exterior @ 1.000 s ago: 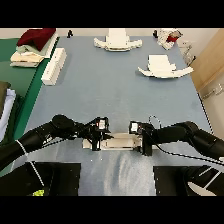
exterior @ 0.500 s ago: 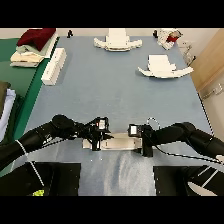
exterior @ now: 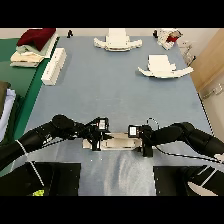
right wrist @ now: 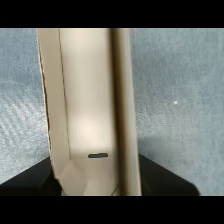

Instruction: Fold the box.

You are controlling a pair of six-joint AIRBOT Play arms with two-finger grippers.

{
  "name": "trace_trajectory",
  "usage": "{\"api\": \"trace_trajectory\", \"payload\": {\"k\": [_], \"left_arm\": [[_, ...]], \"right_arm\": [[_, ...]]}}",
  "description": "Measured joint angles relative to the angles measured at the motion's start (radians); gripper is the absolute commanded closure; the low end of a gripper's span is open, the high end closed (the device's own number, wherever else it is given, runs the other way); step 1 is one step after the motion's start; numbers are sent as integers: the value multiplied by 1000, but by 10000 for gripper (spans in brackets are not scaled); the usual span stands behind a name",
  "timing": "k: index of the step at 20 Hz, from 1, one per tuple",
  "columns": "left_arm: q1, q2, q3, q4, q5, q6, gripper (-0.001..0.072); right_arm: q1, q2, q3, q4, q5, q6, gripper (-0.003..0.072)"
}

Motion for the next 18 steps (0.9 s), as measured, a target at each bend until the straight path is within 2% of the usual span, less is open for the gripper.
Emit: {"api": "trace_trajectory", "payload": {"k": [18], "left_arm": [[0, 0, 0, 0, 1, 0, 695]], "right_arm": [[0, 0, 0, -10, -3, -7, 170]]}}
